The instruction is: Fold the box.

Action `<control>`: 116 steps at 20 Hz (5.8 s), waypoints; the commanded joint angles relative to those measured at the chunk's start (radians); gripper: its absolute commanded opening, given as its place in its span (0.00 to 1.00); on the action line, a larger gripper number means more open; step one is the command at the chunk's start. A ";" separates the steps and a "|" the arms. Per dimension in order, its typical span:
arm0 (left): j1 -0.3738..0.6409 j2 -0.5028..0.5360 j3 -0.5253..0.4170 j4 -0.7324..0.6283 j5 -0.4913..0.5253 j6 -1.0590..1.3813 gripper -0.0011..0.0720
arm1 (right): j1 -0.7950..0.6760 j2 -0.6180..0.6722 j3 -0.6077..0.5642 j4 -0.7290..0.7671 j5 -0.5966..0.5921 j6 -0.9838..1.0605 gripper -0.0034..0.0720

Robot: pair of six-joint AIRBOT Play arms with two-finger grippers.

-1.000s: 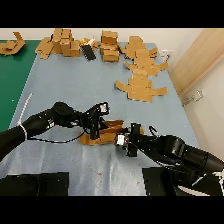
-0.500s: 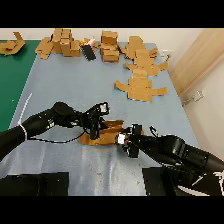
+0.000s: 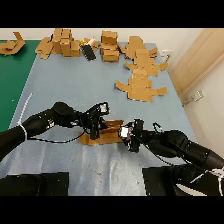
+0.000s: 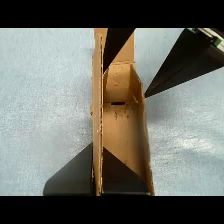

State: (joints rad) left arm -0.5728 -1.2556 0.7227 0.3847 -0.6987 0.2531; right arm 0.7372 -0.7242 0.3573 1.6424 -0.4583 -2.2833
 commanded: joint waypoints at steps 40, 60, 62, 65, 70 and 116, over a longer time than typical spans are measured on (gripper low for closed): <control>0.000 0.001 0.001 0.000 0.000 0.000 0.03 | -0.305 -0.454 0.227 0.606 -0.385 -0.727 0.79; 0.000 0.000 0.001 0.000 0.000 0.000 0.03 | -0.304 -0.468 0.227 0.599 -0.371 -0.727 0.79; 0.000 0.000 0.001 0.000 0.000 0.000 0.03 | -0.295 -0.467 0.227 0.590 -0.370 -0.727 0.79; 0.000 0.000 0.001 0.000 0.000 0.000 0.03 | -0.261 -0.467 0.227 0.545 -0.356 -0.727 0.79; 0.000 0.000 0.001 0.000 0.000 0.000 0.03 | -0.261 -0.467 0.227 0.545 -0.355 -0.725 0.78; 0.000 0.000 0.001 -0.055 0.037 0.000 0.03 | -0.262 -0.430 0.227 0.426 -0.302 -0.623 0.67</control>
State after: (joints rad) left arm -0.5739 -1.2556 0.7227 0.3294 -0.6765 0.2531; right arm 0.4759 -1.1584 0.5827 2.0705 -0.7998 -2.9059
